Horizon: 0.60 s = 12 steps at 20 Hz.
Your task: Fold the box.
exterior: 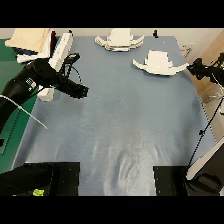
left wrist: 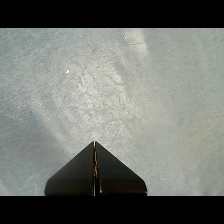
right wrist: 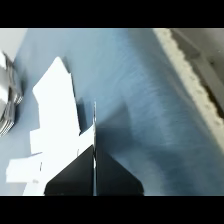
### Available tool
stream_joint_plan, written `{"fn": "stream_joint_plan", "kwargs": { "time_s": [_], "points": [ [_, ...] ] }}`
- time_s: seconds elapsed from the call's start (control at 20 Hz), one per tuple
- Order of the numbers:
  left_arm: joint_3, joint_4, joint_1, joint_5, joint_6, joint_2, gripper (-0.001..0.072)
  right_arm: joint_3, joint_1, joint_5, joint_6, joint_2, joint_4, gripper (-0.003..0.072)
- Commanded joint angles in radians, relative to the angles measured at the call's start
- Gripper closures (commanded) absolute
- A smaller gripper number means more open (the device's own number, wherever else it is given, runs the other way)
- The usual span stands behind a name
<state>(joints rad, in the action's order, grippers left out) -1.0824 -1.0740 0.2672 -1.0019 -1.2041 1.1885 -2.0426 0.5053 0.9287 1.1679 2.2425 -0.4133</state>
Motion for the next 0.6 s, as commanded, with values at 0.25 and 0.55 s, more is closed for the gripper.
{"fn": "stream_joint_plan", "kwargs": {
  "time_s": [0.25, 0.55],
  "points": [
    [-0.001, 0.0, 0.001, 0.0, 0.0, 0.001, 0.0696, 0.026, -0.064, 0.367, 0.084, -0.047, 0.038, 0.0685],
    [-0.001, 0.0, 0.001, 0.0, 0.0, 0.001, 0.0696, 0.303, -0.142, 0.399, 0.143, -0.316, -0.251, 0.0686]
  ]
}}
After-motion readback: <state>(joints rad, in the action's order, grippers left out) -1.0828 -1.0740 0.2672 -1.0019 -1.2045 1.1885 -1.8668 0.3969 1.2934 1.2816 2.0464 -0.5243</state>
